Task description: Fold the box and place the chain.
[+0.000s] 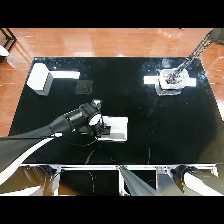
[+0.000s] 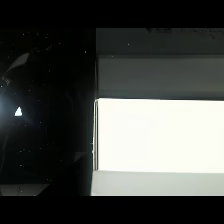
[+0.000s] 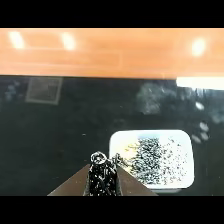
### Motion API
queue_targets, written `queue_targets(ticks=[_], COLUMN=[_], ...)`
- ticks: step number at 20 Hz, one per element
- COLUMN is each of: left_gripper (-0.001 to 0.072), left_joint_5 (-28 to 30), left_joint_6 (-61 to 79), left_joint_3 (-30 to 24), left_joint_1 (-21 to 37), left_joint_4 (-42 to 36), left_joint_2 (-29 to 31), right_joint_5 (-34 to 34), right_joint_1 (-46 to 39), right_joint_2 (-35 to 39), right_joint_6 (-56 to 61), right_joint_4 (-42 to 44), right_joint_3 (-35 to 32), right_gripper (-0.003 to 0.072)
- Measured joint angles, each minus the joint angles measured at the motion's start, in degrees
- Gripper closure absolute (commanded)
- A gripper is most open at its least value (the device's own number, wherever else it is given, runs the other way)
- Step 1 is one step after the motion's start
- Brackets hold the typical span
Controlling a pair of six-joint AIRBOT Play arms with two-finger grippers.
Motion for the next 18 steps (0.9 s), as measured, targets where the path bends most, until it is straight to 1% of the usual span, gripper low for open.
queue_targets(ticks=[5,10,14,18], left_gripper=[0.0685,0.0685,0.0685,0.0685], left_joint_5=[0.0,-0.3,-0.3,-0.3], left_joint_6=[0.0,0.0,0.0,0.0], left_joint_3=[0.0,0.0,0.0,0.0], left_joint_1=[0.0,0.0,-0.1,-0.2], left_joint_4=[0.0,0.0,0.0,0.0], left_joint_2=[0.0,0.0,0.0,0.0], right_joint_5=[4.6,12.2,16.9,18.8], right_joint_1=[4.5,11.3,16.8,21.6], right_joint_2=[10.6,17.0,20.4,22.1], right_joint_6=[-1.3,-1.6,-1.6,-1.5], right_joint_4=[0.6,0.9,2.6,7.2], right_joint_3=[-0.7,-3.0,-8.3,-15.3], right_gripper=[0.0666,0.0666,0.0666,0.0666])
